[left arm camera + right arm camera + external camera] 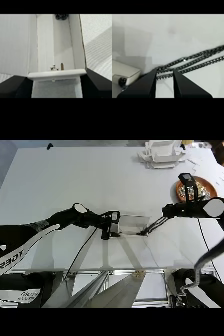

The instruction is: Fold the box and place the chain.

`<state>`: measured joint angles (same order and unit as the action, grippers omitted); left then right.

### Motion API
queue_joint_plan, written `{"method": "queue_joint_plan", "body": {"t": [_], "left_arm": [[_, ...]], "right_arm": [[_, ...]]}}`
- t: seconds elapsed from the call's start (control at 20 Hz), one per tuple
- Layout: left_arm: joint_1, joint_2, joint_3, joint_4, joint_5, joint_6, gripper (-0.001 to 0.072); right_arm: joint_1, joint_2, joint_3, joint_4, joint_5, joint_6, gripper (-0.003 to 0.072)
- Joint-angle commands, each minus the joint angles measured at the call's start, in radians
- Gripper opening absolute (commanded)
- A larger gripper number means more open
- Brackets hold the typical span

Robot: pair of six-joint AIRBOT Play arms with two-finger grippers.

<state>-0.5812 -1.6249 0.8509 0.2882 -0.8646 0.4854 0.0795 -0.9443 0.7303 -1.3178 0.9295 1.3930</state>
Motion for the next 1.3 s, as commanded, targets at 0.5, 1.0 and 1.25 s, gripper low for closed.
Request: {"method": "queue_joint_plan", "body": {"t": [0.5, 1.0, 1.25], "left_arm": [[0.000, 0.000, 0.000, 0.000, 0.000, 0.000, 0.0085], [0.000, 0.000, 0.000, 0.000, 0.000, 0.000, 0.0085], [0.000, 0.000, 0.000, 0.000, 0.000, 0.000, 0.0085]], "right_arm": [[-0.019, -0.278, 0.000, -0.052, -0.078, 0.025, 0.0230], [-0.019, -0.345, 0.000, -0.052, -0.126, 0.047, 0.0299], [-0.019, -0.345, 0.000, -0.052, -0.132, 0.077, 0.0296]]}}
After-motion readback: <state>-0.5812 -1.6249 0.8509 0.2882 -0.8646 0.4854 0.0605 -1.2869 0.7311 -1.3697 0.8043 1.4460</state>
